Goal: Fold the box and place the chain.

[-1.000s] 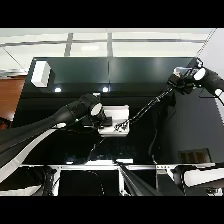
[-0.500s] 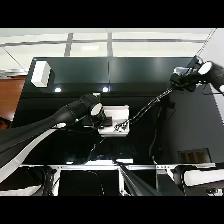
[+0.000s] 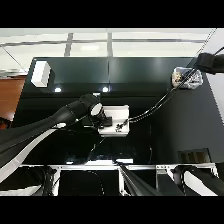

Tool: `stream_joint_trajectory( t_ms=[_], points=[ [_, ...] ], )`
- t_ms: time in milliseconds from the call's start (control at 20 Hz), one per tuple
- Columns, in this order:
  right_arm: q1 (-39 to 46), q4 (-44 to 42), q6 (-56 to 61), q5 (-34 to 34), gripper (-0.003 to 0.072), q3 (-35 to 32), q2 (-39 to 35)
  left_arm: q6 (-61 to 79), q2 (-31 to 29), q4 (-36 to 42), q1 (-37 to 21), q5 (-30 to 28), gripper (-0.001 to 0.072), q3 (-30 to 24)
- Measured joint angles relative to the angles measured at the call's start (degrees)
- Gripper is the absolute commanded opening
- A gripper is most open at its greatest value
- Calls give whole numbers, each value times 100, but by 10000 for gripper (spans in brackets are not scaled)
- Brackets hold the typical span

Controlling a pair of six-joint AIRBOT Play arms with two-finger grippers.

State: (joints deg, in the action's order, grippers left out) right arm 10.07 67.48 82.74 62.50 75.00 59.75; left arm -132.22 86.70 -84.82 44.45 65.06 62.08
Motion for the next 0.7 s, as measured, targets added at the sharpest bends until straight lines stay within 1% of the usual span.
stream_joint_trajectory(
  t_ms=[200,400,550,700],
  points=[
    [-4,-966,-400,505,12,0,-702,0,0,0,0,0,29,0],
    [-179,-2208,-728,1014,12,0,-962,-2,0,0,0,0,29,0],
    [-673,-2669,-839,1200,12,-48,-1003,0,0,0,0,0,29,0],
    [-1333,-2879,-874,1226,12,-208,-986,-2,0,0,0,2,29,0]
  ],
)
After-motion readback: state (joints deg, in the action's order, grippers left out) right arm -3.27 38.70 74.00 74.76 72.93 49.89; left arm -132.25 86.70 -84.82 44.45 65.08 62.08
